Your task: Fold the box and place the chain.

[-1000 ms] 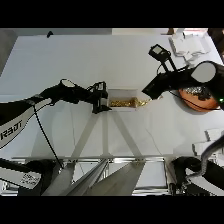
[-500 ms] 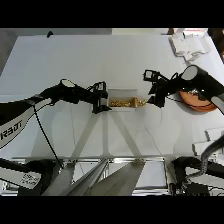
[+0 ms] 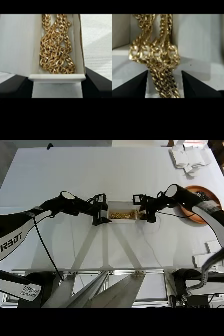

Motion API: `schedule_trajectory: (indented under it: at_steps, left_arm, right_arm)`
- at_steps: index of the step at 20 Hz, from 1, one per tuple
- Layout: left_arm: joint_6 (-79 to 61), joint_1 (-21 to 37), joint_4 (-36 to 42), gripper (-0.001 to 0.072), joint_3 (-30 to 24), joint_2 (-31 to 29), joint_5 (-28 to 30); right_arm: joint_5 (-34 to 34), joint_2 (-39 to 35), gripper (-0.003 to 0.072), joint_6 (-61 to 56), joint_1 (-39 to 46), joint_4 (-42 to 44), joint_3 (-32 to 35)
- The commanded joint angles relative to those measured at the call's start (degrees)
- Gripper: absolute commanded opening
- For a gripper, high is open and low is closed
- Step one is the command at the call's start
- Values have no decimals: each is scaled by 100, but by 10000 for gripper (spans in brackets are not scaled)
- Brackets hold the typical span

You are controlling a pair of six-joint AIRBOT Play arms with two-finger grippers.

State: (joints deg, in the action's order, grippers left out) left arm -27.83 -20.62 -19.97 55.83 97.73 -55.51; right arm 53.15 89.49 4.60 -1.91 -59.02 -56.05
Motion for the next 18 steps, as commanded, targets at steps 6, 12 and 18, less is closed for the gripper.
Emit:
schedule_trajectory:
  at_steps: [6,12,18]
  left_arm:
    - [-2,4,0,355,0,-2,2]
    - [0,4,0,355,0,-2,2]
    - [0,4,0,355,0,-2,2]
  right_arm:
    - [52,96,11,-841,-105,-588,9]
    - [63,-682,9,-1775,-105,-815,9]
    - [96,-1788,9,-2133,-140,-313,9]
